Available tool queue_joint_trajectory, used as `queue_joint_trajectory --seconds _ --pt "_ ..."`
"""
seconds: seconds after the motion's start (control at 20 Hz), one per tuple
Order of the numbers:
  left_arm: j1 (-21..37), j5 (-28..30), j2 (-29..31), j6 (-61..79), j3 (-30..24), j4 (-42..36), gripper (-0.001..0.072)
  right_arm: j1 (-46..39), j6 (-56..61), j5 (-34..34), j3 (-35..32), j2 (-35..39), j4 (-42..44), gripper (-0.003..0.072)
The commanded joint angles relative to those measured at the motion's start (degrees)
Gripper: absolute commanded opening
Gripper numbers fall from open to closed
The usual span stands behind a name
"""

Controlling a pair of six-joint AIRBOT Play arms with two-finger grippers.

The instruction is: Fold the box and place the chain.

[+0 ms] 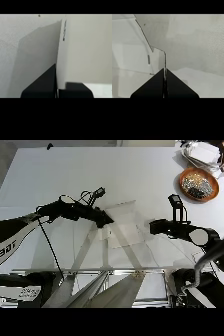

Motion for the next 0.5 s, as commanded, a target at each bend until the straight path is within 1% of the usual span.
queue_joint_trajectory --seconds 0.0,0.05,0.1,0.2,0.25,0.45 --pt "0.13 0.24 0.37 1.9 0.04 0.24 0.001 0.04 -0.02 1.51 0.22 0.04 2.73 0.0141" --pt "0.13 0.09 0.9 3.1 0.04 0.66 0.001 0.04 -0.02 1.99 0.55 0.04 3.65 0.023" --pt "0.13 -0.63 1.86 5.03 0.04 1.55 0.001 0.04 0.0 3.52 1.4 0.04 3.87 0.0292" --pt "0.13 -1.92 4.48 7.65 0.04 5.38 0.0009 0.04 -0.02 7.85 3.76 0.04 3.72 0.0322" --pt "0.13 -2.67 5.99 7.8 0.04 8.17 0.0009 0.04 -0.04 10.16 5.03 0.07 3.67 0.0322" --pt "0.11 -9.25 12.61 7.8 0.04 20.74 0.0011 0.04 -0.11 20.61 10.75 0.5 3.34 0.0321"
